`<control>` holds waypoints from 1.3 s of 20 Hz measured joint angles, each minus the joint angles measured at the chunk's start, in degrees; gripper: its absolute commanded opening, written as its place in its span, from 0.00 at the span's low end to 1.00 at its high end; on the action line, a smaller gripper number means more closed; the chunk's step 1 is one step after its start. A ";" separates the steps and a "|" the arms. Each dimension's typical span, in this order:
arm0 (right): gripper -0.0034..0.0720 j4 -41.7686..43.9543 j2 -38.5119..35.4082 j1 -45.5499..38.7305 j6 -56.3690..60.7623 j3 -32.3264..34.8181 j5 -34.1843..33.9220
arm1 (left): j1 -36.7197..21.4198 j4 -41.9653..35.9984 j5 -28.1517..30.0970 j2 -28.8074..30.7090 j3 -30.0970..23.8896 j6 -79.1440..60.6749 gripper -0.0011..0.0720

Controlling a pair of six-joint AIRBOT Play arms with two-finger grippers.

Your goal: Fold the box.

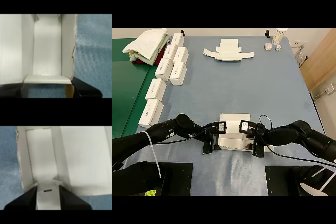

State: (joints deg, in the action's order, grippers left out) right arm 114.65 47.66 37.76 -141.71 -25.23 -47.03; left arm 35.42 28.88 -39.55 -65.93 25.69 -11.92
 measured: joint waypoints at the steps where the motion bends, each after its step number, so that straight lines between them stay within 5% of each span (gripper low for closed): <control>1: 0.30 -2.49 -0.33 0.00 4.33 -1.07 -2.62 | 0.00 0.00 0.00 0.00 0.00 -0.02 0.71; 5: 0.24 -17.55 -2.47 -0.02 27.56 -5.31 -16.04 | 0.00 0.00 0.00 0.00 0.00 0.00 0.71; 7: 0.07 -26.99 -3.65 -1.05 42.05 -6.29 -21.07 | 0.00 0.00 0.00 0.00 0.00 0.00 0.71; 11: 0.04 -35.98 -4.70 -10.60 64.98 -6.34 -26.36 | 0.00 0.00 0.00 0.00 0.00 0.00 0.71; 14: 0.04 -29.14 -4.92 -23.30 69.44 -3.63 -25.38 | 0.00 0.00 0.00 0.00 0.00 0.00 0.71; 19: 0.04 -6.38 -2.29 -42.14 57.16 2.05 -22.88 | 0.00 0.00 0.00 0.00 0.00 0.00 0.71; 26: 0.04 11.91 4.61 -49.77 42.14 6.27 -23.54 | 0.00 -0.02 -0.02 0.00 0.02 -0.02 0.71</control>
State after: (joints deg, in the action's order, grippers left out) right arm 126.56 52.27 -12.01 -99.57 -18.96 -70.57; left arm 35.42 28.86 -39.57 -65.93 25.71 -11.94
